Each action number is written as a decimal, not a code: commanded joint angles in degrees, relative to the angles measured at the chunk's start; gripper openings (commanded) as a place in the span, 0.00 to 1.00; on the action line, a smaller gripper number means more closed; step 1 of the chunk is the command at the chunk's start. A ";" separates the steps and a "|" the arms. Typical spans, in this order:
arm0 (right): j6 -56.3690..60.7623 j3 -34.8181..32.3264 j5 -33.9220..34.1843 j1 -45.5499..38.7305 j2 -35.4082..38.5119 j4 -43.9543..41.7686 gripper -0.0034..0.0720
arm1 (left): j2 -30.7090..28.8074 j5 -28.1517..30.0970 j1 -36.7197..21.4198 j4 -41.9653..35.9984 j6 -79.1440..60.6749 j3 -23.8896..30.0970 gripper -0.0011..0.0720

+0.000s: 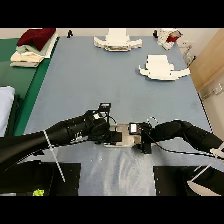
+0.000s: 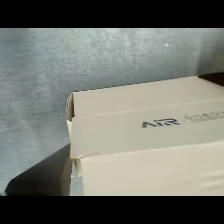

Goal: Fold the box.

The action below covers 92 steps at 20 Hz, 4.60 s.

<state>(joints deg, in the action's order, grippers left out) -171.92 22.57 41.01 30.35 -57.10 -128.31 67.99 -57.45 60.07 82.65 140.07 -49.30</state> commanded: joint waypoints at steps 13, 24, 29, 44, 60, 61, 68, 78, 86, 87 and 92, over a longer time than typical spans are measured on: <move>0.00 -0.02 -0.02 -0.02 0.02 -0.02 0.72 | 8.48 -3.02 0.31 4.42 5.11 -4.96 0.51; 0.00 -0.02 0.00 -0.02 0.02 -0.02 0.72 | 8.61 -4.63 0.31 4.55 5.44 -4.98 0.04; 0.00 -0.02 0.00 -0.02 0.02 -0.02 0.72 | 8.46 -4.72 0.33 3.02 5.03 -5.01 0.95; 0.00 -0.02 -0.02 -0.02 0.02 -0.02 0.72 | -7.10 -15.63 0.28 2.47 -19.80 -10.08 0.03; 0.00 -0.02 -0.02 -0.02 0.02 -0.02 0.72 | -26.99 3.02 -31.08 -26.88 -111.32 18.03 0.97; 0.00 -0.02 -0.02 -0.02 0.02 0.00 0.72 | -26.12 5.35 -32.02 -29.29 -116.93 20.20 0.97; 0.00 -0.02 -0.02 -0.02 0.02 0.00 0.72 | -15.21 14.86 -32.20 -45.29 -147.45 25.86 0.97; 0.00 -0.02 -0.02 -0.02 0.02 0.00 0.72 | -10.99 16.59 -28.37 -50.97 -152.91 25.86 0.97; 0.00 -0.02 -0.02 -0.02 0.02 0.02 0.72 | -7.48 21.70 -24.63 -53.16 -152.69 25.86 0.97; 0.00 -0.02 -0.02 -0.02 0.02 0.00 0.72 | -7.10 22.01 -24.57 -53.16 -152.63 25.86 0.97; 0.00 -0.02 -0.02 -0.02 0.02 0.00 0.72 | -6.60 22.99 -24.57 -53.18 -152.08 25.86 0.97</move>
<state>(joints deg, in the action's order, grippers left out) -171.94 22.57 41.01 30.35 -57.10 -128.29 61.01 -35.22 35.29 29.63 -12.40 -23.46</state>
